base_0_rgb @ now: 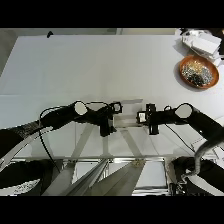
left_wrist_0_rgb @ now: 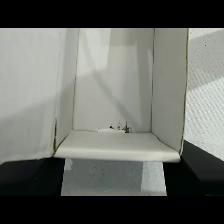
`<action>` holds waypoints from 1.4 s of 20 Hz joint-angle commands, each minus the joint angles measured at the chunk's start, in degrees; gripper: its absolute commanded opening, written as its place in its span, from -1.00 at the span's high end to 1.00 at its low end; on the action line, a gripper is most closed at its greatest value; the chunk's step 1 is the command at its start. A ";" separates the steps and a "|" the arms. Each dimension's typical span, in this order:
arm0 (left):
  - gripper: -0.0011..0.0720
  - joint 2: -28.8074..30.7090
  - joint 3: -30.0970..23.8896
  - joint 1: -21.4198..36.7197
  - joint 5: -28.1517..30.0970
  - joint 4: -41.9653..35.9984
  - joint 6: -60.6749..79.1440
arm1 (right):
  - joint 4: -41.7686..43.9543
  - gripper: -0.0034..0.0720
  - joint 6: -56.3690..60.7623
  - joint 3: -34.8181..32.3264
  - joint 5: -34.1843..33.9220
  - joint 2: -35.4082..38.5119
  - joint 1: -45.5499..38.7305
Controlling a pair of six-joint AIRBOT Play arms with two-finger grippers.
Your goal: Fold the box and place the chain.
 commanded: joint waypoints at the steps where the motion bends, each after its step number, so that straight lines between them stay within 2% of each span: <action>1: 0.06 0.02 -0.02 0.00 0.00 -0.02 0.00 | 1.22 0.64 0.00 0.00 -0.63 -0.81 0.63; 2: 0.06 0.02 -0.02 0.00 0.02 -0.02 0.00 | 1.40 0.37 -0.02 0.00 -0.68 -1.11 0.63; 3: 0.06 0.02 -0.02 0.00 0.00 -0.02 0.00 | 1.40 0.27 -0.02 0.00 -0.70 -1.18 0.63; 5: 0.06 0.02 -0.02 0.00 0.00 -0.02 0.00 | 1.38 0.26 -0.04 0.00 -1.05 -1.18 0.63; 7: 0.06 0.02 -0.02 0.00 0.02 -0.02 0.00 | 1.38 0.08 -0.04 0.00 -1.84 -1.18 0.63; 10: 0.06 0.02 -0.02 0.00 0.02 -0.02 0.02 | 1.36 0.06 -0.04 0.02 -1.86 -1.03 0.63; 12: 0.06 0.02 -0.02 0.00 0.02 -0.02 0.00 | 0.02 0.16 0.83 0.00 -1.62 0.70 0.61; 14: 0.06 0.02 -0.02 0.00 0.00 -0.02 0.00 | -4.17 0.58 4.57 0.00 -1.09 4.22 -0.04; 16: 0.06 0.02 -0.02 0.00 0.02 -0.02 0.00 | -6.19 0.86 7.91 0.00 1.25 8.50 -2.25; 20: 0.06 0.02 -0.02 0.00 0.00 -0.02 0.00 | -6.45 0.86 16.87 0.00 10.10 17.62 -9.20; 23: 0.06 0.02 -0.02 0.00 0.00 -0.02 0.00 | -7.82 0.86 33.94 0.00 9.14 22.16 -16.00; 26: 0.06 0.02 -0.02 0.00 0.02 -0.02 0.00 | -14.23 0.88 51.93 0.00 8.15 22.58 -21.64; 28: 0.06 0.02 -0.02 0.00 0.02 -0.02 0.02 | -16.46 0.88 57.90 0.00 10.43 19.93 -24.00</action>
